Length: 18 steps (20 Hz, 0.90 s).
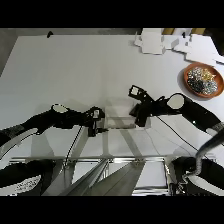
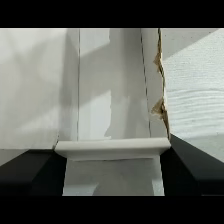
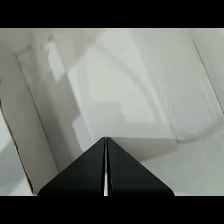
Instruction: Fold the box and place the chain.
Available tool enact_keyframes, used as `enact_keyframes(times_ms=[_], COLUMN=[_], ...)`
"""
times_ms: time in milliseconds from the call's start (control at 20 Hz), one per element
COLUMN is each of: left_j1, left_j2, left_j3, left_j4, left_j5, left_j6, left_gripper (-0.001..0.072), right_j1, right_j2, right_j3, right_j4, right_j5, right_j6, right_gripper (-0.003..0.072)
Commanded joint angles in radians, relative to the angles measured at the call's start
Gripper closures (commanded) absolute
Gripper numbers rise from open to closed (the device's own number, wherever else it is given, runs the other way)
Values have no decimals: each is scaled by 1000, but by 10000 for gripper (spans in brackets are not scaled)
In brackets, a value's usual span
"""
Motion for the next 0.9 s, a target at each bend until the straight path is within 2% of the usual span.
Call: enact_keyframes(times_ms=[0,200,400,500,650,850], left_j1=[0,0,0,0,0,0], left_j2=[0,0,0,1,2,2], left_j3=[1,1,1,1,1,1], left_j4=[0,0,0,0,0,0], left_j5=[0,0,0,0,0,0], left_j6=[0,0,0,0,0,0], left_gripper=[558,558,558,558,558,558], right_j1=[0,0,-20,-64,-97,-97], right_j2=[18,142,252,256,256,256], right_j3=[27,28,28,26,-2,-89], right_j4=[-224,-259,-322,-312,-266,-201], right_j5=[140,140,206,250,242,171], right_j6=[81,80,43,-16,-127,-283], right_gripper=[670,671,670,670,670,670])
